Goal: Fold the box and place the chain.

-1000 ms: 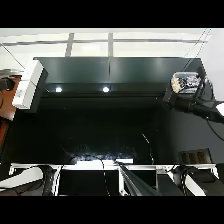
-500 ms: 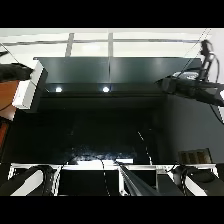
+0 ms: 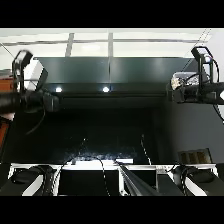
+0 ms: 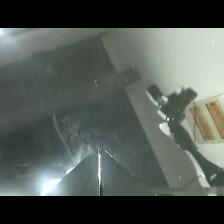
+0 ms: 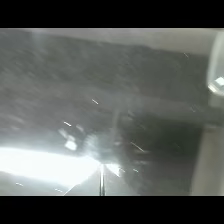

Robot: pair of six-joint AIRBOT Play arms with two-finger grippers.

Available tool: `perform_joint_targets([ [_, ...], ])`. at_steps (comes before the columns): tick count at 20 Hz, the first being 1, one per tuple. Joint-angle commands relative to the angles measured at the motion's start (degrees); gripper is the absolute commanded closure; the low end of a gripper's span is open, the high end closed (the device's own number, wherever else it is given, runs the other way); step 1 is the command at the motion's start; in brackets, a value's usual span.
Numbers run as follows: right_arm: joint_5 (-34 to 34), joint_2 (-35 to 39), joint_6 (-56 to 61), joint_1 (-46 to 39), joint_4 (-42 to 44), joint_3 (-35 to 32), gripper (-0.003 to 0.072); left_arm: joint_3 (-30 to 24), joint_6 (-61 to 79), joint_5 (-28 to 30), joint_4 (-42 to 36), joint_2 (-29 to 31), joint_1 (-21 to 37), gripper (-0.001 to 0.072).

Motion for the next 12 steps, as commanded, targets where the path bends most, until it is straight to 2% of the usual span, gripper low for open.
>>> perform_joint_targets([
  [1,-2.0,4.4,6.4,0.2,-8.5,-6.3,0.0664,-10.1,-5.5,0.2,4.7,9.6,-0.5,0.0686],
  [4,-7.1,6.1,7.0,0.2,-8.2,-11.5,0.0664,-12.6,-7.0,0.3,7.0,11.5,-0.4,0.0685],
  [12,-7.0,6.1,7.0,0.2,-8.0,-11.7,0.0665,-12.6,-7.0,1.4,7.0,11.5,-0.4,0.0683],
])
